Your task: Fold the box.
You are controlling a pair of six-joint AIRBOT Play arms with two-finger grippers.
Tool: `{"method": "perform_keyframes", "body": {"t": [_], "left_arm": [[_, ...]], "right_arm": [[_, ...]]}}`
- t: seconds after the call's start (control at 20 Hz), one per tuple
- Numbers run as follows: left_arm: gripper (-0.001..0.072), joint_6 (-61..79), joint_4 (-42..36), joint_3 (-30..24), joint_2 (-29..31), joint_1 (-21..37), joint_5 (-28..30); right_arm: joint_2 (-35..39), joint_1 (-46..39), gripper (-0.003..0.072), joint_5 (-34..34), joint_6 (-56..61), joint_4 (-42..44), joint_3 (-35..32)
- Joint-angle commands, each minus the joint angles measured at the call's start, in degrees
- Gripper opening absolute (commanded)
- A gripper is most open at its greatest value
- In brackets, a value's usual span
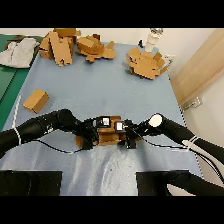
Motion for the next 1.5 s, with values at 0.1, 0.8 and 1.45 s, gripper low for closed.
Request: {"method": "perform_keyframes", "body": {"t": [0.1,0.8,1.45], "left_arm": [[0.0135,0.1,-2.8,0.0,-0.1,0.0,0.0],[0.0424,0.0,-3.6,0.0,-0.1,-0.3,-0.2],[0.0423,-0.4,-2.9,0.0,-0.1,-1.3,-0.1]], "right_arm": [[0.0,0.1,0.0534,0.0,0.0,0.1,0.0],[0.0,0.1,0.0533,0.0,0.0,0.1,0.0],[0.0,0.1,0.0533,0.0,0.0,0.1,0.0]]}}
